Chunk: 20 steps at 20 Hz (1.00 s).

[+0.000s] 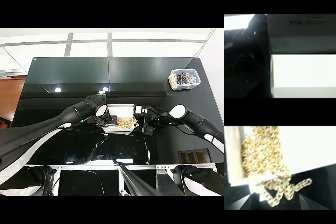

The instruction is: Fold the box and place the chain.

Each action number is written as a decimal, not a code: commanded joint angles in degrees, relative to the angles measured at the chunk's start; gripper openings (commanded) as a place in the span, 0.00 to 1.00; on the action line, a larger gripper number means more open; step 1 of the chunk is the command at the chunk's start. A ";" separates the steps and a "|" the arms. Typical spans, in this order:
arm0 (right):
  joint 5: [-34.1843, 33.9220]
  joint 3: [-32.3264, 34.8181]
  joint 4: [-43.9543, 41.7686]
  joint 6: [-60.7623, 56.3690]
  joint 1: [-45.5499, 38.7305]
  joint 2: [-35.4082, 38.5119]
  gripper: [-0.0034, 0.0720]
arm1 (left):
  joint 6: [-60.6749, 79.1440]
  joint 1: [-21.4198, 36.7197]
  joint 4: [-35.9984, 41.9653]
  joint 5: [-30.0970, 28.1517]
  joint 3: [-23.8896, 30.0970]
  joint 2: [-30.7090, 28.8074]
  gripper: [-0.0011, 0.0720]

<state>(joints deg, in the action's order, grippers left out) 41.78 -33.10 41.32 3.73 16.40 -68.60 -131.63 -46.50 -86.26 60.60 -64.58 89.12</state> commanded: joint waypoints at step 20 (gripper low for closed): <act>-1.73 -0.13 -6.78 9.31 1.09 -4.46 0.62 | 0.02 0.02 0.00 -0.04 -0.02 0.00 0.06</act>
